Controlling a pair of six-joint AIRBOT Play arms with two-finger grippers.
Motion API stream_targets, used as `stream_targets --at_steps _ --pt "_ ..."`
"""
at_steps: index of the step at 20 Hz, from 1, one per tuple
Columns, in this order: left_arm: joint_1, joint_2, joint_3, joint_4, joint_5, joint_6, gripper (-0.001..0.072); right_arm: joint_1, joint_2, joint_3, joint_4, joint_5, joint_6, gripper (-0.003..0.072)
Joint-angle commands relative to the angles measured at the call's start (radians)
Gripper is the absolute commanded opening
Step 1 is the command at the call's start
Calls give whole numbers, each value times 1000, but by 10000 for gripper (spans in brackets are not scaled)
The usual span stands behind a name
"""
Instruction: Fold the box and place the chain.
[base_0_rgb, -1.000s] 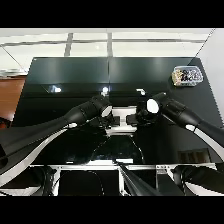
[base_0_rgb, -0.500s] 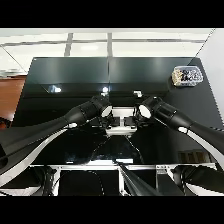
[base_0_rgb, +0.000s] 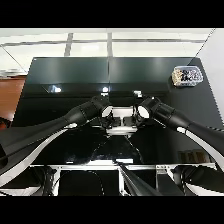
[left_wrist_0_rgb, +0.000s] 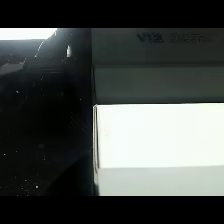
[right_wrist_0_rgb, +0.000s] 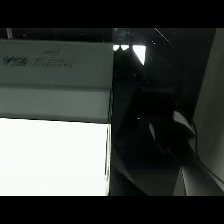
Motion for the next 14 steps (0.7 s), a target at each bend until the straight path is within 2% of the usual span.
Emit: stream_targets --at_steps 1,2,3,14 --pt "0 0 0 2 -1 1 27 1 0 6 1 21 -2 109" --pt "0 0 0 2 -1 1 27 1 0 16 0 32 -2 239" --pt "0 0 0 2 -1 1 27 1 0 29 0 37 -13 258" --pt "0 0 0 2 -1 1 27 3 -50 58 -7 85 -16 243"
